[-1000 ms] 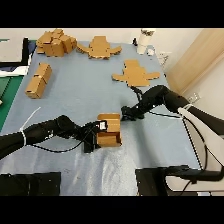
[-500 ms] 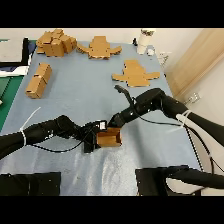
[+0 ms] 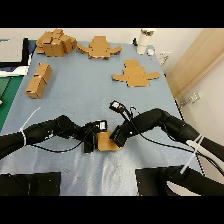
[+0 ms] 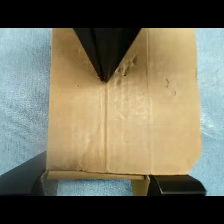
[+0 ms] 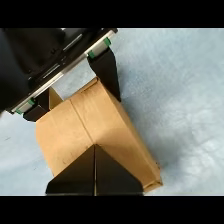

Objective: Fold the box.

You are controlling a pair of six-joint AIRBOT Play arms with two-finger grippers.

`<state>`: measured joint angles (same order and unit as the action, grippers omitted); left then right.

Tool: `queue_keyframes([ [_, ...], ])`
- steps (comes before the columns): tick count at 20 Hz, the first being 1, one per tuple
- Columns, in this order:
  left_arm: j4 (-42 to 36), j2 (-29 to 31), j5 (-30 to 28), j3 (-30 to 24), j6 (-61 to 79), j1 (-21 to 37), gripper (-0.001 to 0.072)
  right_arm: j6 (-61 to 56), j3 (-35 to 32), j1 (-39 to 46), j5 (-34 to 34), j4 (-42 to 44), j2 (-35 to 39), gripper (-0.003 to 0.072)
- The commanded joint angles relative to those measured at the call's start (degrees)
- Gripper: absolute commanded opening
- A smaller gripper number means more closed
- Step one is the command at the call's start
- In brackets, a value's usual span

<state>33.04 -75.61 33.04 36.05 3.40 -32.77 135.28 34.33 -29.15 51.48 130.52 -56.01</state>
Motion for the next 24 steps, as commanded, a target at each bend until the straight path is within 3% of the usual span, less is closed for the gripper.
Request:
queue_keyframes([
  [1,0.0,0.0,0.0,0.0,0.0,0.0,0.0511,-0.2,-1.4,-3.7,-7.0,-3.5,4.8,0.0004],
  [9,0.0,0.0,0.0,0.0,0.0,0.0,0.0512,5.3,-1.4,-11.3,-8.0,-14.3,8.2,0.0004],
  [14,0.0,0.0,0.0,0.0,0.0,0.0,0.0512,0.5,-2.4,-19.2,-11.0,-29.6,8.2,0.0004],
  [20,0.0,0.0,0.0,0.0,0.0,0.0,0.0512,-0.2,-3.0,-23.1,-12.4,-35.9,9.0,0.0008],
  [21,0.0,0.0,0.0,0.0,0.0,0.0,0.0512,-0.2,-3.0,-23.1,-11.8,-35.8,9.4,0.0086],
  [22,0.0,0.0,0.0,0.0,0.0,0.0,0.0512,-0.2,-3.0,-23.1,-11.1,-35.8,9.6,0.0226],
  [23,0.0,0.0,0.0,0.0,0.0,0.0,0.0512,-0.2,-3.0,-23.1,-10.4,-35.8,9.7,0.0309],
  [24,0.0,0.0,0.0,0.0,0.0,0.0,0.0511,0.5,-3.0,-23.1,-9.8,-35.8,9.7,0.0345],
])
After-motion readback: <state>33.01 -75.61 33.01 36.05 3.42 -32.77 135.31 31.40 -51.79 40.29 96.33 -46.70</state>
